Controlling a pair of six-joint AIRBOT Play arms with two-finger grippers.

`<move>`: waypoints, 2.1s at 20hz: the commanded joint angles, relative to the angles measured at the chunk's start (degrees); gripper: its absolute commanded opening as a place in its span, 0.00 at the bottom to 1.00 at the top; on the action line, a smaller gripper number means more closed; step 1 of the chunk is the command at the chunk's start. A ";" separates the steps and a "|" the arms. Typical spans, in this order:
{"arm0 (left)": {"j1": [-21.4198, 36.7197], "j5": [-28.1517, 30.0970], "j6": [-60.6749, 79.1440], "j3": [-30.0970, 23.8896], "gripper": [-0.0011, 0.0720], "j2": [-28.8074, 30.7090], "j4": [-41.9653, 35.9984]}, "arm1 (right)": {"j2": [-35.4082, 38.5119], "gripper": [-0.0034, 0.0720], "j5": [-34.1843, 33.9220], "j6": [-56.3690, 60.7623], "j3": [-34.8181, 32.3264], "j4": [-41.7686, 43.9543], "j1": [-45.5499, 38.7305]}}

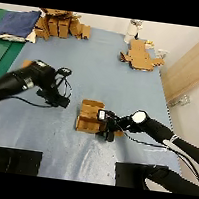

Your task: Fold the box.

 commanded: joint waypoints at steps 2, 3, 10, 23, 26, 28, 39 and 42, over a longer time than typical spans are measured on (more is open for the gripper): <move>16.94 12.13 58.53 -1.14 0.03 -2.16 -43.60 | 0.04 0.79 -0.48 0.02 -0.02 -0.02 -0.04; 17.94 11.87 64.63 -1.16 0.03 -3.08 -45.11 | 0.04 0.79 -0.70 0.02 -0.02 -0.02 -0.04; 13.90 8.39 90.14 -10.91 0.03 -0.42 -46.90 | 0.04 0.79 -2.49 0.02 0.00 0.00 -0.04; 6.38 18.12 128.89 -30.01 0.94 2.95 -69.48 | 0.04 0.79 -2.45 0.02 0.00 0.04 -0.02; 4.33 21.70 128.89 -29.97 0.94 2.91 -69.64 | 0.04 0.79 -2.36 0.02 0.00 0.02 -0.02; 4.04 22.67 128.26 -29.94 0.94 2.91 -69.68 | 0.04 0.79 -2.36 0.02 0.00 0.02 -0.04; 1.36 22.10 128.26 -29.86 0.94 2.91 -69.00 | 0.04 0.79 -2.32 0.02 0.00 0.02 -0.04; 1.36 20.33 128.26 -29.83 0.94 2.91 -67.12 | 0.04 0.79 -2.32 0.02 0.00 0.02 -0.04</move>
